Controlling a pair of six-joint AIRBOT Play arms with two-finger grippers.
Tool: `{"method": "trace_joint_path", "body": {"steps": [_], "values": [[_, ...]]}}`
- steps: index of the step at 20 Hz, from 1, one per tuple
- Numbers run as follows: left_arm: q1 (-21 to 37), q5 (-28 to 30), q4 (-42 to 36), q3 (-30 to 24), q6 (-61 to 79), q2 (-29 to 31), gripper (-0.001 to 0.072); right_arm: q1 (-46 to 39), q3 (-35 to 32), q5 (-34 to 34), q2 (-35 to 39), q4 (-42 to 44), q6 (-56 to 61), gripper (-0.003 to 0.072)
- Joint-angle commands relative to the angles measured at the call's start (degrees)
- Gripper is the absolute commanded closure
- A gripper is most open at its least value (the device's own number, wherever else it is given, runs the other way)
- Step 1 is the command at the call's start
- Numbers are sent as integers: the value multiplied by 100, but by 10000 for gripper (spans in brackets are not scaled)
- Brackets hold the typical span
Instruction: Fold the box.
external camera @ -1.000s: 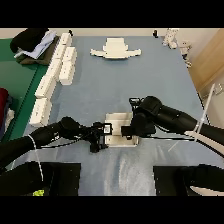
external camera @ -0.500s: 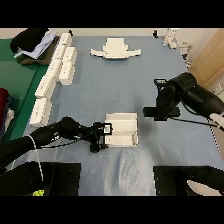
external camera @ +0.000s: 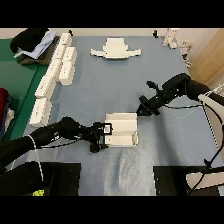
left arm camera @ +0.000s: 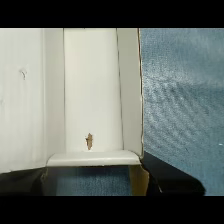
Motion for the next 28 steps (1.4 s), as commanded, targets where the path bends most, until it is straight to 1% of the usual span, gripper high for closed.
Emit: {"method": "trace_joint_path", "body": {"steps": [1, 4, 7, 9, 11, 15, 18, 20, 23, 24, 25, 27, 28], "values": [[2, 2, 2, 4, 2, -2, 189, 90, 74, -1108, -407, 898, -1021, 684], [2, 2, 0, 4, 2, -2, 190, 522, 61, -1502, -334, 857, -1419, 684], [0, 2, 2, 4, 2, -2, 189, 1019, 55, -1298, -68, 356, -1679, 684], [2, 0, 0, 4, 2, -2, 190, 1335, -74, -734, 273, -83, -1751, 684], [0, 4, 2, 4, 2, -2, 189, 1657, -350, 57, 780, -306, -2013, 684], [2, 0, 2, 4, 2, -2, 189, 2280, -1176, 1779, 1882, -444, -2476, 684], [2, 4, 2, 4, 2, -2, 189, 2809, -1923, 3150, 2621, -498, -2544, 684], [2, 2, 2, 4, 2, -2, 189, 3165, -2330, 3681, 2999, -688, -2671, 683], [0, 2, 0, 4, 2, -2, 189, 3587, -2787, 4122, 3342, -1097, -2671, 681], [2, 2, 2, 4, 2, -2, 189, 3687, -2844, 4183, 3401, -1235, -2721, 659], [2, 2, 2, 4, 2, -2, 189, 3744, -2846, 4212, 3427, -1381, -2782, 584], [2, 2, 0, 4, 2, -2, 189, 3766, -2839, 4232, 3442, -1449, -3257, 441], [2, 4, 0, 4, 2, -2, 189, 3768, -2839, 4227, 3449, -1449, -3556, 441]]}}
